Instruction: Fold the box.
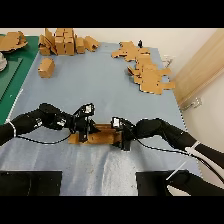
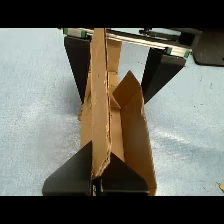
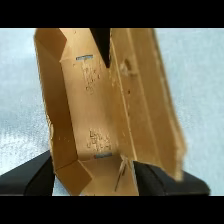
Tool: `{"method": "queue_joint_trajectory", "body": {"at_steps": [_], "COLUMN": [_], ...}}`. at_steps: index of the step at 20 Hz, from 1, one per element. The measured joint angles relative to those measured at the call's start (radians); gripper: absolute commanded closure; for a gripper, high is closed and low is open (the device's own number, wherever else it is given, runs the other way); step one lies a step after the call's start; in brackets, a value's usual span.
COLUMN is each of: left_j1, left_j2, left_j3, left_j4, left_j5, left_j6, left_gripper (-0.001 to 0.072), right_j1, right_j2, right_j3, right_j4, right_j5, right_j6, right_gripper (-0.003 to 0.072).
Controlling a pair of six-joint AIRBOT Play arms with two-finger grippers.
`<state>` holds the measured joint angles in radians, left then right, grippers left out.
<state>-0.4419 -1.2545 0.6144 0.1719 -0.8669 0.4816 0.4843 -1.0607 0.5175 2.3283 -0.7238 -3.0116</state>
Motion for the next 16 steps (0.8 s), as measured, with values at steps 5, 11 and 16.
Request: {"method": "queue_joint_trajectory", "body": {"at_steps": [5,11,16], "left_j1": [0.000,0.000,0.000], "left_j2": [0.000,0.000,0.000], "left_j3": [0.000,0.000,0.000], "left_j4": [0.000,0.000,0.000], "left_j5": [0.000,0.000,0.000], "left_j6": [0.000,0.000,0.000], "left_gripper": [0.0698,0.0699,0.0699], "right_j1": [0.031,0.039,0.039], "right_j2": [-0.017,-0.028,-0.047], "right_j3": [0.000,0.000,0.000], "right_j4": [-0.017,-0.025,-0.028], "right_j5": [0.036,0.056,0.060], "right_j6": [0.000,0.000,0.000], "right_gripper": [-0.0009,-0.0009,-0.0009]}}
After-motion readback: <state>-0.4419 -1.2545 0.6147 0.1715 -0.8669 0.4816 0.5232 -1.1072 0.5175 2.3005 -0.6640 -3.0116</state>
